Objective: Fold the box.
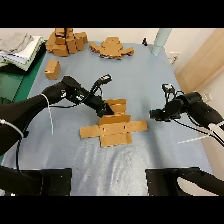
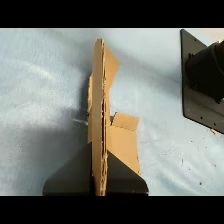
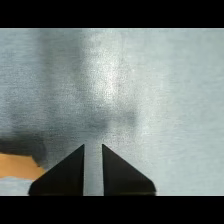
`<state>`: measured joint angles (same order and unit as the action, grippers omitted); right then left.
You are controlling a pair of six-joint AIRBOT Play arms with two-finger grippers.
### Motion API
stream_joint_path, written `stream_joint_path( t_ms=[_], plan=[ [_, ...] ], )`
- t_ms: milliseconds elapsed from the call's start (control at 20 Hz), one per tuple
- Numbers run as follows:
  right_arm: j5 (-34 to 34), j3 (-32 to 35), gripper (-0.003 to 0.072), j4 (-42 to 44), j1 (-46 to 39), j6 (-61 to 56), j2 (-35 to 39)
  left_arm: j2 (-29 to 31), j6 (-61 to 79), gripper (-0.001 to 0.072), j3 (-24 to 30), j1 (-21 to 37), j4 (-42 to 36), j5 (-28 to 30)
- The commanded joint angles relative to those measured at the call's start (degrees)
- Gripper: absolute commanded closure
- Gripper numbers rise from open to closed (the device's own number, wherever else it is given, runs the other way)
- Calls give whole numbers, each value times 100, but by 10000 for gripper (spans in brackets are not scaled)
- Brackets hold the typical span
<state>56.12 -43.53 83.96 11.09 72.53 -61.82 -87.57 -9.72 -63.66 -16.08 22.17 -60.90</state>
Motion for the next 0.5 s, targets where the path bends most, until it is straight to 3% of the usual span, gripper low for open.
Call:
stream_joint_path(
  t_ms=[0,50,450],
  plan=[
    [24,-7,547,46,4,-190,-2,291,1032,703,470,-70,-509,396],
    [22,-7,621,94,4,-190,-2,295,1147,701,584,-76,-522,389],
    [-57,-7,634,151,7,-203,-2,-153,1207,698,732,-111,-387,332]
  ],
)
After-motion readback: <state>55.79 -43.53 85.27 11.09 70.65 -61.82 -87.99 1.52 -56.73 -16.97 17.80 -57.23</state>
